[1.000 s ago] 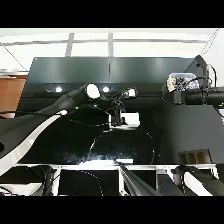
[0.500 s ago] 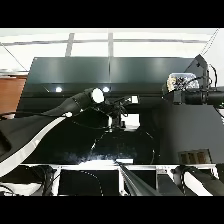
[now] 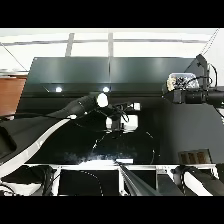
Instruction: Fold the box and place the chain.
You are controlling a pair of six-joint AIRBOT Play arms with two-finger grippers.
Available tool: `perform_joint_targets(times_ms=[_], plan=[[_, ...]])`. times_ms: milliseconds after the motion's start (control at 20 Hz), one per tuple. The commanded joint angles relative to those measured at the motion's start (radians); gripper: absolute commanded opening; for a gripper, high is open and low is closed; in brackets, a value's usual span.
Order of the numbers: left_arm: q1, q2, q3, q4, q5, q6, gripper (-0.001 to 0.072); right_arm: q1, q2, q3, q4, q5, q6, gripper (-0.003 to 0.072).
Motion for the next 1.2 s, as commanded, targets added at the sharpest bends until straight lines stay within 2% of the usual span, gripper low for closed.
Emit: perform_joint_targets(times_ms=[0,100,250,350,500,550,600,650,800,850,1050,1150], plan=[[0.128,0.055,0.001,0.04,-0.028,-0.108,0.0203,0.0,0.0,0.0,0.001,-0.013,0.0,0.001],[0.282,0.083,0.016,0.084,-0.014,-0.179,0.0203,0.0,0.0,0.0,0.001,-0.013,0.001,0.0011],[0.563,0.065,0.108,0.116,0.029,-0.327,0.0203,0.0,0.0,0.0,0.001,-0.013,0.001,0.0011],[0.734,0.019,0.202,0.116,0.09,-0.433,0.0203,0.0,0.0,0.0,0.001,-0.021,0.001,0.0011],[0.913,-0.115,0.407,0.109,0.083,-0.509,0.0202,0.006,0.0,0.0,0.001,-0.062,0.001,0.0011],[0.949,-0.171,0.48,0.109,0.064,-0.551,0.0204,0.012,0.0,0.0,0.001,-0.075,-0.001,0.0011],[0.978,-0.235,0.563,0.11,0.025,-0.581,0.0252,0.023,0.0,0.0,-0.002,-0.077,-0.02,0.0011],[0.996,-0.293,0.64,0.128,-0.009,-0.598,0.0253,0.036,0.0,0.0,-0.016,-0.078,-0.027,0.0011],[0.998,-0.454,0.849,0.323,-0.111,-0.724,0.0252,0.063,0.0,0.0,-0.036,-0.087,-0.026,0.0011],[0.995,-0.486,0.881,0.38,-0.134,-0.762,0.0252,0.067,0.0,0.0,-0.035,-0.101,-0.025,0.0011],[0.998,-0.518,0.863,0.49,-0.126,-0.807,0.0237,0.068,0.0,0.0,-0.029,-0.121,-0.022,0.0011],[0.997,-0.519,0.864,0.485,-0.124,-0.827,0.0256,0.068,0.0,0.0,-0.029,-0.128,-0.022,0.0011]])
